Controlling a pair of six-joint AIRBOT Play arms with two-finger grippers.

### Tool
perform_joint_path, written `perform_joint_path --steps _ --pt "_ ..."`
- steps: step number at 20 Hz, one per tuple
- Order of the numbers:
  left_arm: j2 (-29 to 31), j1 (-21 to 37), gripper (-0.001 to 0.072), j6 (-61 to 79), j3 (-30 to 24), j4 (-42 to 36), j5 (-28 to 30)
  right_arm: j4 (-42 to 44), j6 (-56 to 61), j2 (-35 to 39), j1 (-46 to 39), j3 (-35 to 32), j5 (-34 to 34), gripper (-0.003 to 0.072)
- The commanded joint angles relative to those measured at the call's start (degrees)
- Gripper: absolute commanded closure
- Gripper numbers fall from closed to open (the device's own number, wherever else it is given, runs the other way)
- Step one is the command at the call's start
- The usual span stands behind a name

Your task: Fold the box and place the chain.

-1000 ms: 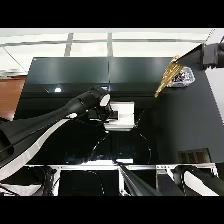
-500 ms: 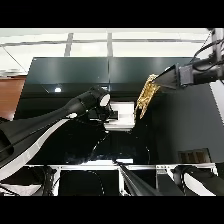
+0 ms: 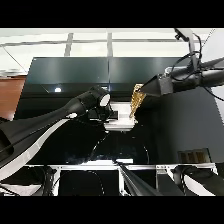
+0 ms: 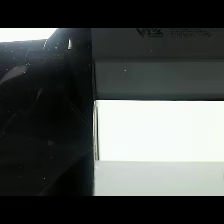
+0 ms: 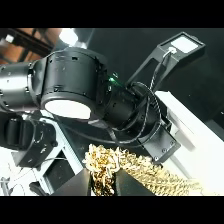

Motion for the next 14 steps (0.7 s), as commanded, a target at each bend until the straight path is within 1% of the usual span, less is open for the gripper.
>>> perform_joint_path --steps 1,2,6,9,10,11,12,14 --pt "-0.04 -0.02 0.0682 0.0 0.0 -0.02 0.02 -0.68 -2.78 -0.66 3.02 -3.82 -7.21 0.0676" --pt "-0.04 -0.02 0.0682 0.0 0.0 -0.02 0.07 -0.68 -2.99 -0.68 3.32 -6.69 -9.9 0.0676" --pt "-0.04 -0.02 0.0682 0.0 0.0 0.0 0.04 -0.52 -2.84 -0.68 3.93 -17.64 -17.11 0.067" --pt "-0.04 -0.02 0.0682 0.0 0.0 -0.02 0.24 -0.35 -1.05 -0.68 4.85 -25.0 -25.11 0.0669" --pt "-0.04 -0.02 0.0682 0.0 0.0 0.0 0.24 -0.33 -1.05 -0.68 4.98 -26.58 -26.32 0.0666" --pt "-0.04 -0.02 0.0682 0.0 0.0 0.0 0.22 -0.46 -1.07 -0.68 5.11 -27.36 -26.43 0.0499" --pt "-0.04 -0.02 0.0682 0.02 0.0 0.0 0.2 -0.83 -1.11 -0.63 4.98 -27.3 -25.55 0.0276" --pt "-0.04 -0.02 0.0682 0.0 0.0 0.0 0.22 -1.36 -1.55 0.42 1.84 -26.05 -21.46 0.0263"
